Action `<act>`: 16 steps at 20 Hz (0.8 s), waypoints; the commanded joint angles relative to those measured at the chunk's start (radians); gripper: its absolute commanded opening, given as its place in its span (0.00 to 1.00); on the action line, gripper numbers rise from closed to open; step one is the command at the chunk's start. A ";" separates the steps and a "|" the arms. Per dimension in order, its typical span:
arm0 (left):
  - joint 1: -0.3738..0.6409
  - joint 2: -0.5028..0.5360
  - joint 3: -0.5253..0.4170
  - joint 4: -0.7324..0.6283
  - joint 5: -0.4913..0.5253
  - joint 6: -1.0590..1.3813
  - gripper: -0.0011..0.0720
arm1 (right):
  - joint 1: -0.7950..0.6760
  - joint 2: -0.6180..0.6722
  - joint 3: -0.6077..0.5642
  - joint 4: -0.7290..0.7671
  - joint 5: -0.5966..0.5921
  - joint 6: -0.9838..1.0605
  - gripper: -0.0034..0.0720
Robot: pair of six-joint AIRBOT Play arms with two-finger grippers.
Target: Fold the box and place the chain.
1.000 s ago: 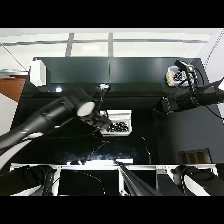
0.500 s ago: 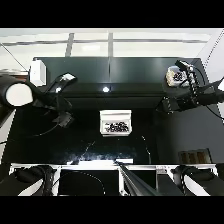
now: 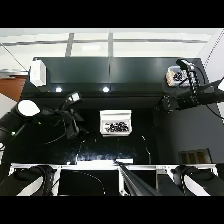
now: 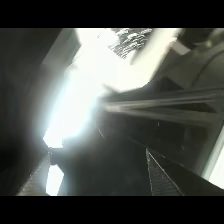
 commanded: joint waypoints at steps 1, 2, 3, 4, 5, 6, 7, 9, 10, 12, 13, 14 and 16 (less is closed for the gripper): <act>-0.037 -0.045 -0.054 -0.198 0.112 0.462 1.00 | 0.000 0.000 0.001 0.000 -0.010 0.011 0.73; -0.048 -0.066 -0.054 -0.225 0.131 0.503 1.00 | -0.001 0.000 0.001 0.000 -0.011 0.026 0.73; -0.059 -0.087 -0.054 -0.245 0.146 0.550 1.00 | 0.000 0.000 0.001 0.000 -0.015 0.046 0.73; -0.068 -0.106 -0.053 -0.256 0.152 0.604 1.00 | 0.000 0.000 0.001 0.000 -0.016 0.062 0.73; -0.073 -0.121 -0.053 -0.256 0.152 0.665 1.00 | 0.000 0.000 0.001 0.000 -0.016 0.080 0.73; -0.074 -0.138 -0.053 -0.256 0.152 0.715 1.00 | 0.000 0.000 0.001 0.000 -0.016 0.094 0.73; -0.074 -0.153 -0.053 -0.256 0.152 0.734 1.00 | 0.000 0.000 0.001 0.000 -0.016 0.099 0.73; -0.074 -0.181 -0.053 -0.257 0.161 0.735 1.00 | 0.000 0.000 0.001 0.000 -0.020 0.101 0.73; -0.074 -0.193 -0.053 -0.264 0.164 0.735 1.00 | 0.000 0.000 0.001 0.000 -0.023 0.102 0.73; -0.074 -0.218 -0.053 -0.344 0.160 0.735 1.00 | 0.000 0.000 0.001 0.000 -0.028 0.105 0.73; -0.074 -0.232 -0.053 -0.393 0.150 0.746 1.00 | 0.000 0.000 0.001 0.000 -0.028 0.105 0.73; -0.074 -0.245 -0.053 -0.409 0.149 0.751 1.00 | 0.000 0.000 0.001 0.000 -0.029 0.105 0.73; -0.074 -0.261 -0.054 -0.393 0.151 0.750 1.00 | 0.000 0.000 0.001 0.000 -0.029 0.105 0.73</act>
